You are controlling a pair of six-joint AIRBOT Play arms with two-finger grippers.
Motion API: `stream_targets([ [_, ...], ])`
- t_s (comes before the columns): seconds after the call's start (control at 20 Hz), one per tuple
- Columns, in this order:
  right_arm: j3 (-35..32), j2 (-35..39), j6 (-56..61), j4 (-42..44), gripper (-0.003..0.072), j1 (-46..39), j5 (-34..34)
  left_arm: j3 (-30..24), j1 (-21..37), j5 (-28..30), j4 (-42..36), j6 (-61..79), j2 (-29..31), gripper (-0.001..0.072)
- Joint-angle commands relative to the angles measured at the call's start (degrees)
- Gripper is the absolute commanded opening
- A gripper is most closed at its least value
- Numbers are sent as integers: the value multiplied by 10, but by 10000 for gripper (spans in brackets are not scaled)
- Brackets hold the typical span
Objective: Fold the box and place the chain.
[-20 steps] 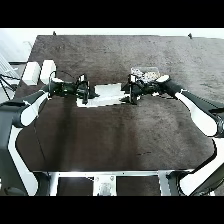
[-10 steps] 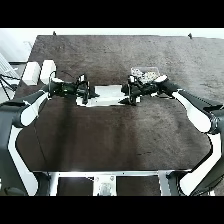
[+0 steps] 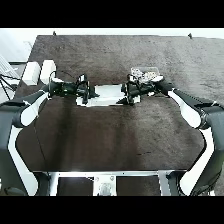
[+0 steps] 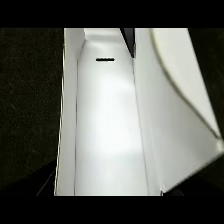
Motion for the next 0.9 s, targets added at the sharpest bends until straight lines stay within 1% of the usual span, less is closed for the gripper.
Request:
stream_targets([
  [0.0, 15, -15, 4, 3, 615, -1, 10, 0, 0, 0, 0, 0, 0, 22],
  [0.85, 52, -60, 2, 1, 615, 4, 10, 0, 0, 0, 0, 0, 0, 22],
])
